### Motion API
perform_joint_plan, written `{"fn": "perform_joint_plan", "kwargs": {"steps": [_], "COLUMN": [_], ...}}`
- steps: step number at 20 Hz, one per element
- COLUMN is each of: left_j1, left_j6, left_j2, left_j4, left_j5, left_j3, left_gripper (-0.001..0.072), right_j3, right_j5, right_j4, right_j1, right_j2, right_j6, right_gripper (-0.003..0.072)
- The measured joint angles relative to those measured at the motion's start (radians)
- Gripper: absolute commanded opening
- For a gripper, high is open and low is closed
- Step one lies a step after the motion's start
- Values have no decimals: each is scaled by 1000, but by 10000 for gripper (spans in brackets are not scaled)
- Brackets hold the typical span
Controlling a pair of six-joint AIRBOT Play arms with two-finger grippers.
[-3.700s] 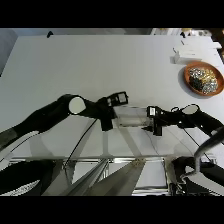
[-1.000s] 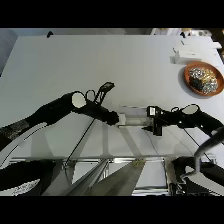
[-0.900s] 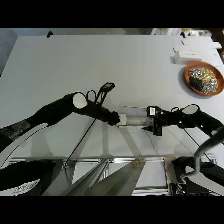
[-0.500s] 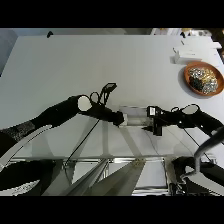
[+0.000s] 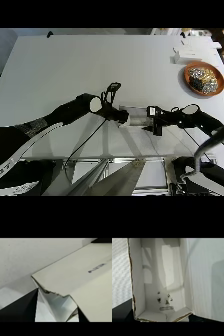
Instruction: Fold the box and place the chain.
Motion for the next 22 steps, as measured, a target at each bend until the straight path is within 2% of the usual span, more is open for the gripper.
{"fn": "perform_joint_plan", "kwargs": {"steps": [5, 9, 10, 12, 16, 17, 20, 22], "left_j1": [-35, -52, -56, -62, -82, -87, -96, -101], "left_j6": [-131, -250, -290, -371, -507, -532, -584, -607], "left_j2": [-58, -122, -141, -180, -239, -249, -269, -275], "left_j4": [100, 165, 185, 231, 283, 291, 311, 319], "left_j5": [-80, -209, -250, -325, -399, -398, -418, -423], "left_j3": [89, 187, 219, 278, 356, 366, 380, 384], "left_gripper": [504, 491, 480, 392, 388, 363, 119, 102], "right_j3": [0, 0, 0, 0, 0, 0, 0, 0], "right_j5": [0, 0, 0, 0, 0, 0, 0, 0], "right_j4": [0, 0, 0, 0, 0, 0, 0, -1], "right_j1": [0, 0, 0, 0, 0, 0, 0, 0], "right_j2": [0, 0, 0, 0, 0, 0, 0, 0], "right_j6": [0, -1, 0, 0, 0, 0, 0, -1], "right_gripper": [294, 294, 294, 294, 294, 294, 294, 294]}}
